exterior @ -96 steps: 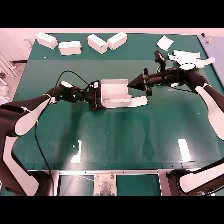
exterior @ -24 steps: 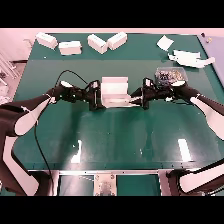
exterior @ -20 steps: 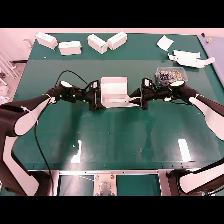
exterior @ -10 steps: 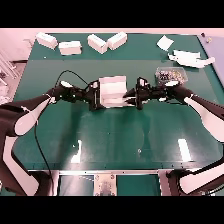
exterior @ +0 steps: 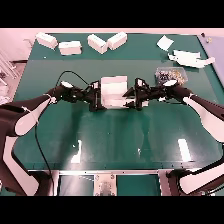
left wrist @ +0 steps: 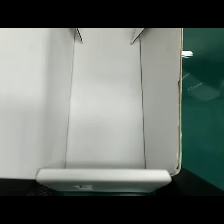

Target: Fold the box and place the chain.

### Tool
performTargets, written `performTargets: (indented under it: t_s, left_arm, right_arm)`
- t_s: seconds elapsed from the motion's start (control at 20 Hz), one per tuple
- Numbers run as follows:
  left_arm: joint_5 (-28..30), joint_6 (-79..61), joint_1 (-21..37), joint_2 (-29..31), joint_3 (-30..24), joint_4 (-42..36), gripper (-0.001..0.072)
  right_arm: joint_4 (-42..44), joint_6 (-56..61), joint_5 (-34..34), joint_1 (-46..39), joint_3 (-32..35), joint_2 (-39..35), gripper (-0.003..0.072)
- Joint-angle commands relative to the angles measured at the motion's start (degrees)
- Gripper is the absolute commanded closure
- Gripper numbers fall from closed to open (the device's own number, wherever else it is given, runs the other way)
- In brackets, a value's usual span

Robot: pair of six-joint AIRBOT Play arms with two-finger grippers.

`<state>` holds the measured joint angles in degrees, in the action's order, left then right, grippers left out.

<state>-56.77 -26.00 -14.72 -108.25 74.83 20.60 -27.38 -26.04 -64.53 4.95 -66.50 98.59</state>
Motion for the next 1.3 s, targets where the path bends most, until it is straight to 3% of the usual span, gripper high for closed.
performTargets:
  t_s: [0.0,0.25,0.3,0.35,0.4,0.55,0.65,0.9,1.05,1.25]
  left_arm:
    - [0.4,0.0,0.1,0.0,0.0,0.0,0.0129]
    - [0.3,0.0,0.1,0.0,0.0,0.0,0.0129]
    - [0.3,0.0,0.1,0.0,0.0,0.0,0.0130]
    - [0.3,0.0,0.1,0.0,0.0,0.0,0.0130]
    - [0.4,0.0,0.1,0.0,0.0,0.0,0.0129]
    - [0.4,0.0,0.1,0.0,0.0,0.0,0.0130]
    - [0.4,0.0,0.1,0.0,0.0,0.0,0.0129]
    - [0.3,0.0,0.1,0.0,0.0,0.0,0.0130]
    - [0.3,0.0,0.1,0.0,0.0,0.0,0.0129]
    - [0.3,0.0,0.1,0.0,0.0,0.0,0.0129]
  right_arm:
    - [-4.8,2.1,0.0,0.3,-0.4,0.0,0.0065]
    - [-5.0,3.5,0.5,0.4,-0.5,0.0,0.0067]
    - [-5.1,5.0,1.7,0.4,-0.5,-0.1,0.0152]
    - [-5.3,6.5,1.5,0.2,-0.7,-0.1,0.0443]
    - [-5.5,8.8,1.4,-0.3,-1.1,-0.1,0.0525]
    - [-9.2,15.3,-2.8,-1.5,-3.3,-0.3,0.0575]
    - [-12.8,21.7,-5.4,-2.6,-5.3,-1.0,0.0669]
    - [-16.4,32.0,-10.7,-6.4,-7.1,-5.6,0.0674]
    - [-16.7,41.2,-8.1,-10.7,-7.0,-7.1,0.0674]
    - [-17.0,51.4,0.7,-16.9,-6.0,-6.2,0.0675]
